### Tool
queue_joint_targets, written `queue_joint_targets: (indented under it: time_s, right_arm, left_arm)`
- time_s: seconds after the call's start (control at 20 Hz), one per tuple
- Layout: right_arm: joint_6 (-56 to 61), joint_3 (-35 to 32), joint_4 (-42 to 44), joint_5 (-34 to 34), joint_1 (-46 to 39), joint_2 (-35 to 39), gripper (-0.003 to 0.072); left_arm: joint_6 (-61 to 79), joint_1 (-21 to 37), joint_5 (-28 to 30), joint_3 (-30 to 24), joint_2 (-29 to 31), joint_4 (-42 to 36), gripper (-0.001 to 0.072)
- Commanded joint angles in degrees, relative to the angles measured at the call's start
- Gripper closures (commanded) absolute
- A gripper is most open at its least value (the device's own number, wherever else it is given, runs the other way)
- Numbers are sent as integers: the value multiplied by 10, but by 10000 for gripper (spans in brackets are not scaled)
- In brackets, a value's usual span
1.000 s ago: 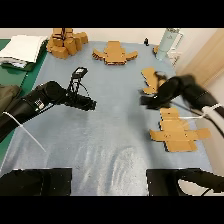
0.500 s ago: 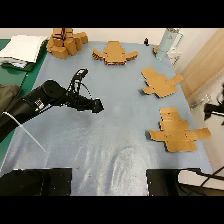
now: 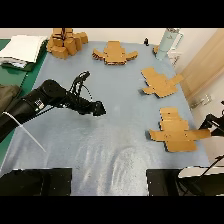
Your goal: Fold the box.
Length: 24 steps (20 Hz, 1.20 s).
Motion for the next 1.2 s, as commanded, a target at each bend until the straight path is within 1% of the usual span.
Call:
queue_joint_targets:
  time_s: [0.0, 0.05, 0.15, 0.25, 0.35, 0.45, 0.5, 0.6, 0.7, 0.8, 0.85, 0.9, 0.95, 1.05, 1.15]
  right_arm:
    - [-79, 0, 104, -33, -2, -22, 330]
    - [-83, 0, 135, -49, 3, -22, 510]
    - [-83, 0, 186, -79, 24, -23, 681]
    - [-83, 0, 222, -99, 59, -23, 680]
    - [-72, -1, 248, -100, 100, -21, 681]
    - [-73, -21, 282, -85, 154, -2, 682]
    - [-75, -38, 291, -61, 181, 16, 682]
    - [-75, -85, 292, 8, 240, 67, 683]
    - [-74, -149, 290, 77, 295, 124, 683]
    - [-36, -219, 279, 136, 343, 167, 680]
    - [-23, -246, 272, 147, 361, 177, 659]
    - [-22, -259, 268, 145, 371, 178, 510]
    - [-8, -264, 258, 144, 375, 176, 403]
    - [24, -260, 219, 142, 376, 175, 401]
    - [43, -257, 173, 124, 376, 175, 401]
  left_arm:
    - [0, 0, -18, 0, 0, -11, 58]
    - [0, 0, -19, 0, 0, -11, 58]
    - [3, 0, -20, 0, 0, -11, 58]
    - [6, 0, -19, 0, 0, -11, 58]
    - [17, 0, -20, 0, 0, -11, 58]
    - [18, 1, -21, 0, 0, -9, 58]
    - [18, 1, -21, 0, 0, -9, 57]
    - [22, 1, -22, 0, 0, -9, 58]
    - [35, 1, -30, 0, 0, -8, 58]
    - [38, 1, -39, 0, 0, -6, 58]
    - [39, 1, -43, 0, 0, -3, 58]
    - [44, 2, -48, 0, 0, 0, 58]
    - [46, 4, -52, 0, 0, 0, 58]
    - [47, 14, -66, 0, 0, 0, 58]
    - [47, 28, -86, 0, 0, 0, 57]
